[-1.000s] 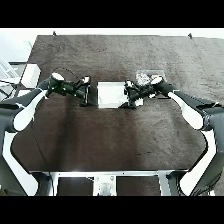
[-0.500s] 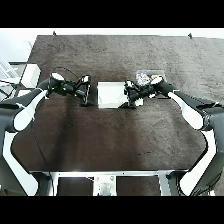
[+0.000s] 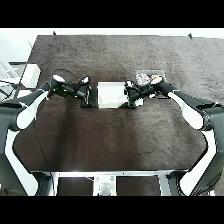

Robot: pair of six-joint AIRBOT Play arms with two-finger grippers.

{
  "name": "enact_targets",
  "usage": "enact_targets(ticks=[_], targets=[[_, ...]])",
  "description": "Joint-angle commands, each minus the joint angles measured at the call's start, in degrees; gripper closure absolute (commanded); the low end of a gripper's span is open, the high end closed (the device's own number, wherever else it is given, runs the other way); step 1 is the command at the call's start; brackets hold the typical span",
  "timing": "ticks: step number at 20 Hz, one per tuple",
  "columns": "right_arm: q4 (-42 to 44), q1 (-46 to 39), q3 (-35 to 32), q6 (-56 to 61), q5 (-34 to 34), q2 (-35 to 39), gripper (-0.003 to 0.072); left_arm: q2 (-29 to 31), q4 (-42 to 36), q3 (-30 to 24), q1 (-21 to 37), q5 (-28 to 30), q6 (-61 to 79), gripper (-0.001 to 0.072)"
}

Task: Fold the box and place the chain.

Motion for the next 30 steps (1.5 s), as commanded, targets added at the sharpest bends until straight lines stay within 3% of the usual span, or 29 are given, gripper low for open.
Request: enact_targets(ticks=[1, 14, 30], targets=[[0.0, 0.0, 0.0, 0.0, 0.0, 0.0, 0.0092, -0.2, -0.9, 0.0, 0.0, -0.6, -0.1, -0.0011], [0.0, 0.0, 0.0, 0.0, 0.0, 0.0, 0.0092, -0.7, -1.9, 0.4, -1.3, 5.5, 1.2, -0.0011], [0.0, 0.0, 0.0, 0.0, 0.0, 0.0, 0.0092, -3.1, -2.2, 2.3, -1.6, 5.7, 4.0, -0.0011]])
